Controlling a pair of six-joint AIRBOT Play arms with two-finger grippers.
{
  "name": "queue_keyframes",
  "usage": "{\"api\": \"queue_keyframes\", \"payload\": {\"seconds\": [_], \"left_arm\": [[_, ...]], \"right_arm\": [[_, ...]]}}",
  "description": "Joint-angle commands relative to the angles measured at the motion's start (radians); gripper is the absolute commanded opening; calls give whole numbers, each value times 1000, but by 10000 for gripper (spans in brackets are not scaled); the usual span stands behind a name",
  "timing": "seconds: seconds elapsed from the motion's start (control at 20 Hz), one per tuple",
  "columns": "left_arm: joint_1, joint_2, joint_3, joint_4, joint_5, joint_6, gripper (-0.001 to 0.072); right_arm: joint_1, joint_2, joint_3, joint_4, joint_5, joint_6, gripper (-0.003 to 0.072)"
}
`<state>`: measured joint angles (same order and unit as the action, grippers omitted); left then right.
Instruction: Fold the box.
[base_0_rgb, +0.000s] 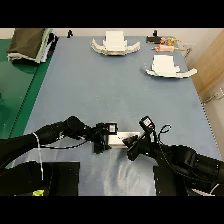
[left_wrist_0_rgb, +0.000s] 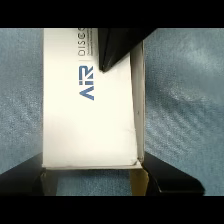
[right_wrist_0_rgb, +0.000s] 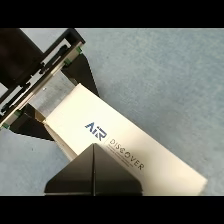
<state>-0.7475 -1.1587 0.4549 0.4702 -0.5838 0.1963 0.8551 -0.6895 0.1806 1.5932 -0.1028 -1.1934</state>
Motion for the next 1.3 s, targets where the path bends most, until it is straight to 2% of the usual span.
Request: {"api": "queue_keyframes", "payload": {"seconds": [0.0,0.45,0.75,1.25], "left_arm": [[0,-1,0,0,0,1,512],[0,-1,0,0,0,1,512],[0,-1,0,0,0,1,512],[0,-1,0,0,0,1,512]], "right_arm": [[0,53,24,-1,42,-1,4],[0,59,24,-32,38,-4,3],[1,59,24,-64,-53,-4,4],[1,46,-8,-68,-116,-3,3]]}}
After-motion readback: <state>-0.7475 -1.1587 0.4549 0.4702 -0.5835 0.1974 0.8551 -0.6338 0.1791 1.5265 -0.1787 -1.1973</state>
